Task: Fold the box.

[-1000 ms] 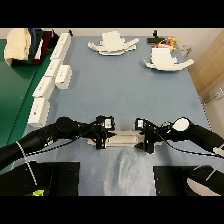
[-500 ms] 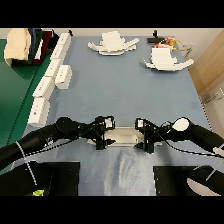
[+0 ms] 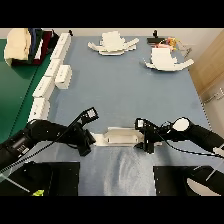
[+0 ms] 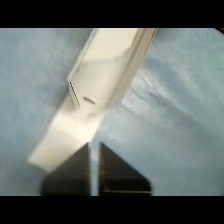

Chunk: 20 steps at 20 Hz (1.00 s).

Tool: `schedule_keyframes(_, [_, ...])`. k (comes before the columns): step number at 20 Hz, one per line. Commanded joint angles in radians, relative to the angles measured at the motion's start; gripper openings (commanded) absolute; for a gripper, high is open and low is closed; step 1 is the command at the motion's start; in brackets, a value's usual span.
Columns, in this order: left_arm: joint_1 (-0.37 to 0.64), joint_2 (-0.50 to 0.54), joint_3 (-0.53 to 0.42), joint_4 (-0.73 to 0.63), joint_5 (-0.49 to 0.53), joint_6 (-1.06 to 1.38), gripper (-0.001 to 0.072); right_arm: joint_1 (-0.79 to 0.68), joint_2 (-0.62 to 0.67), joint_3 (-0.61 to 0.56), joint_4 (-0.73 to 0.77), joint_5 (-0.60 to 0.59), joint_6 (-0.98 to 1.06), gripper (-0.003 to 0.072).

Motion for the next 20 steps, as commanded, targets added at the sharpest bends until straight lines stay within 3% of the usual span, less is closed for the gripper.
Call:
schedule_keyframes(1, [-0.012,0.074,0.0,-0.03,-0.156,-0.341,0.0013,0.001,0.0,0.0,0.0,0.0,0.0,0.0505])
schedule_keyframes(4, [-0.051,-0.036,0.024,-0.206,-0.02,-0.379,0.0013,0.001,0.0,0.0,0.0,0.0,0.0,0.0505])
schedule_keyframes(6, [-0.042,-0.163,0.114,-0.259,0.04,-0.378,0.0013,0.001,0.0,0.0,0.0,0.0,0.0,0.0505])
schedule_keyframes(9, [-0.006,-0.344,0.284,-0.296,0.056,-0.376,0.0013,0.001,0.0,0.0,0.0,0.0,0.0,0.0505])
schedule_keyframes(12, [0.039,-0.493,0.395,-0.314,0.055,-0.377,0.0013,0.001,0.0,0.0,0.0,0.0,0.0,0.0505])
schedule_keyframes(15, [0.076,-0.595,0.412,-0.417,0.049,-0.377,0.0013,0.001,0.0,0.0,0.0,0.0,0.0,0.0505])
schedule_keyframes(20, [0.096,-0.719,0.412,-0.414,0.013,-0.418,0.0014,0.001,0.0,0.0,0.0,0.0,0.0,0.0505])
